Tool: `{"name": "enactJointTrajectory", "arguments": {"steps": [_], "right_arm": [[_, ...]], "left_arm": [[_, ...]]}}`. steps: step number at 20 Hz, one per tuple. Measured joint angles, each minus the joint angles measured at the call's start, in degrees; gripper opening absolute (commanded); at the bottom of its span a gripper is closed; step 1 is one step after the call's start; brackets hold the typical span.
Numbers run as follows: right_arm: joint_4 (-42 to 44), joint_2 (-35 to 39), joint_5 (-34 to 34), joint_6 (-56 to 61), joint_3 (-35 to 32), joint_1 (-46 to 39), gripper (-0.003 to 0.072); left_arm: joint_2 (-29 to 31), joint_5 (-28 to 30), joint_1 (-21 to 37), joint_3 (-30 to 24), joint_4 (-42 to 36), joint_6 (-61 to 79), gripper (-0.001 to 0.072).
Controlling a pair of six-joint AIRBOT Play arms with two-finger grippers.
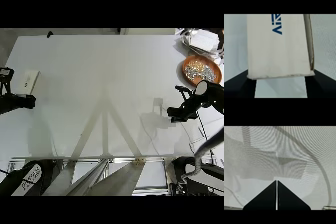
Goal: Fold the box and place the chain.
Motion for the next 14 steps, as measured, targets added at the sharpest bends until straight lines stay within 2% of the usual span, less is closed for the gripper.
{"name": "enactJointTrajectory", "arguments": {"steps": [5,7,8,9,10,11,14], "right_arm": [[0.0,0.0,-0.2,0.0,0.0,0.0,0.0009],[0.0,0.0,-0.3,0.0,0.0,0.0,0.0009],[0.0,0.0,-0.4,0.0,0.0,0.0,0.0009],[0.2,0.0,-0.4,0.0,0.0,0.0,0.0009],[0.2,0.0,-0.4,0.0,0.0,0.0,0.0009],[0.3,0.0,-0.4,0.0,0.0,0.0,0.0009],[0.4,0.0,-0.2,0.0,0.0,0.0,0.0009]], "left_arm": [[-6.2,-3.7,0.5,-0.1,0.7,-1.3,0.0006],[-7.7,-4.9,0.5,-0.1,0.8,-1.4,0.0037],[-8.1,-5.3,0.5,-0.1,0.8,-1.4,0.0161],[-8.5,-5.5,0.5,-0.1,0.8,-1.4,0.0377],[-8.7,-5.8,0.5,-0.1,0.8,-1.4,0.0556],[-8.9,-6.0,0.5,-0.1,1.0,-1.4,0.0649],[-8.7,-6.6,0.5,-0.1,1.1,-1.4,0.0694]]}}
